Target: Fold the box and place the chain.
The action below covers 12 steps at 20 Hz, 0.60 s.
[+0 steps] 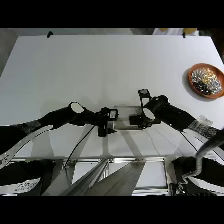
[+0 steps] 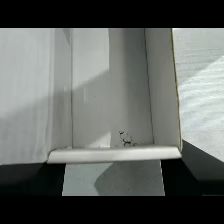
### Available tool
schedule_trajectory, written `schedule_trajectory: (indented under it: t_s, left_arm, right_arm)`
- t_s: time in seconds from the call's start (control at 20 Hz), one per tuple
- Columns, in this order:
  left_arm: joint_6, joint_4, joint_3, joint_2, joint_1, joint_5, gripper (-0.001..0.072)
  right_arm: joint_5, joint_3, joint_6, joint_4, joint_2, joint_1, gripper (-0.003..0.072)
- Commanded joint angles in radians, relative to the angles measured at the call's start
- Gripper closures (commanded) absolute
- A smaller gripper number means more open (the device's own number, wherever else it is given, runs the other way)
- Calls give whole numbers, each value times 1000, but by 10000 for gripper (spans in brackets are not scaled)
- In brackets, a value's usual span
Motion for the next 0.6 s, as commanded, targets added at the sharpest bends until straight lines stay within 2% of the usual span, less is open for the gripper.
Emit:
schedule_trajectory:
  t_s: [0.0,0.1,0.15,0.2,0.35,0.55]
  left_arm:
    - [0,0,0,1,1,0,435]
    - [0,0,0,1,1,0,435]
    - [0,0,0,1,1,0,435]
    - [0,0,0,1,1,0,435]
    - [0,0,0,1,1,-4,435]
    - [0,0,0,1,1,-7,435]
  right_arm:
    - [-2,2,-72,-6,37,0,443]
    - [16,9,-136,-50,106,-1,440]
    - [53,27,-174,-69,138,-1,360]
    - [118,66,-238,-79,165,-11,225]
    - [320,250,-425,-79,197,-96,212]
    - [307,562,-604,-78,159,-367,213]
